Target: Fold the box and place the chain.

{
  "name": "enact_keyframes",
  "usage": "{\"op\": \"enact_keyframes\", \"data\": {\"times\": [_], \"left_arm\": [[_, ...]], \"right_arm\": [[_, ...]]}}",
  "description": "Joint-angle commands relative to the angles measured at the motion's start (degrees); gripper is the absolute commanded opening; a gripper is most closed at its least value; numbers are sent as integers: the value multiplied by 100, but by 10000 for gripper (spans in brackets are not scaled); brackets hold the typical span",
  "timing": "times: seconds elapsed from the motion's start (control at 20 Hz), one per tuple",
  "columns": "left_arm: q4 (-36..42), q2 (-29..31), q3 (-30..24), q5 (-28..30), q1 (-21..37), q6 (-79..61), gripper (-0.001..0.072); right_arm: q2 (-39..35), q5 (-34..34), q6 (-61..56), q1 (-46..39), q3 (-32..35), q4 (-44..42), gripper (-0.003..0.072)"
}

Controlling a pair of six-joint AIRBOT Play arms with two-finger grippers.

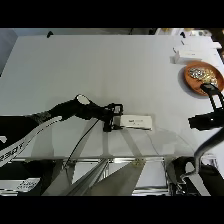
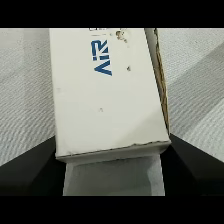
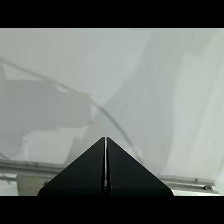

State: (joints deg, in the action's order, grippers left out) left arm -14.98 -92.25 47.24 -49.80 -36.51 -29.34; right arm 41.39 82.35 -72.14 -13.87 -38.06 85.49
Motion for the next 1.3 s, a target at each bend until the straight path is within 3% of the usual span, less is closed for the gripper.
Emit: {"op": "enact_keyframes", "data": {"times": [0.0,0.2,0.25,0.35,0.45,0.6,0.85,1.0,1.25], "left_arm": [[-2,0,2,0,-2,0,185],[-2,0,4,-240,-2,90,158],[-4,13,2,-232,-2,105,22],[0,208,4,-168,63,280,3],[-81,656,4,94,219,1060,3],[-1016,1650,4,562,706,2485,1],[-3449,3195,-4,756,2243,5851,0],[-4815,3532,-31,662,3423,7777,0],[-5025,3521,-702,619,5086,8480,0]], "right_arm": [[-7,216,-177,-138,-4,-2,21],[-7,214,-177,-138,-4,-2,21],[-7,214,-177,-138,-4,-2,21],[-7,214,-177,-138,-4,-2,21],[-7,214,-177,-138,-4,-2,21],[-7,214,-177,-138,-4,0,21],[-7,214,-177,-138,-4,-2,21],[-7,214,-177,-138,-4,-2,21],[-7,214,-177,-138,-4,-2,21]]}}
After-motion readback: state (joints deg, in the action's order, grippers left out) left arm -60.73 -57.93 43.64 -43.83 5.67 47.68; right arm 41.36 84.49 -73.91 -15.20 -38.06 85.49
